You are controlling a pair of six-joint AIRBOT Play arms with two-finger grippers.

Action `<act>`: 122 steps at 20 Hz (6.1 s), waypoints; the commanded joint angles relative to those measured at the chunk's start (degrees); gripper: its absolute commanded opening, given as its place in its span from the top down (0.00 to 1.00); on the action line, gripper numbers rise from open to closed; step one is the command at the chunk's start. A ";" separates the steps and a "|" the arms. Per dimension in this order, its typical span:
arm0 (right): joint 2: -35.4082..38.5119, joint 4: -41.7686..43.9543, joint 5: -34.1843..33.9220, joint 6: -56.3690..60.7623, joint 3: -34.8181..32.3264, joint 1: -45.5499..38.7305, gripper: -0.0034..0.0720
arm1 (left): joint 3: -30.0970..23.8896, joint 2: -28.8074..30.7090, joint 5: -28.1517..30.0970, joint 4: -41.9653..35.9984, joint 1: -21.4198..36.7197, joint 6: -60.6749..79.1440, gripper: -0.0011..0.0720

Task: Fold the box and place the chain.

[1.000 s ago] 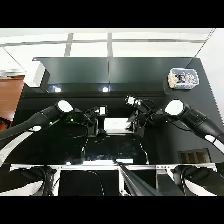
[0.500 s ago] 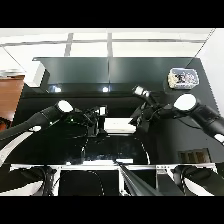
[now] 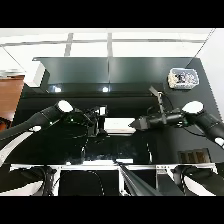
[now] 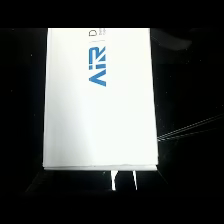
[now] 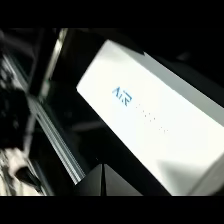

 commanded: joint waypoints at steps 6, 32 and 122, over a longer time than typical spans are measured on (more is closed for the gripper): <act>-9.07 11.21 -13.35 2.84 -2.29 6.54 0.94 | 0.02 0.02 0.00 0.02 -0.02 0.00 0.44; 5.33 -14.43 11.08 6.51 6.88 -19.65 0.94 | 12.04 2.45 -14.08 13.53 2.73 -24.96 0.01; 5.31 -30.08 -23.56 10.82 6.88 -6.21 0.93 | 57.96 -7.67 -32.24 30.67 29.94 -92.56 0.95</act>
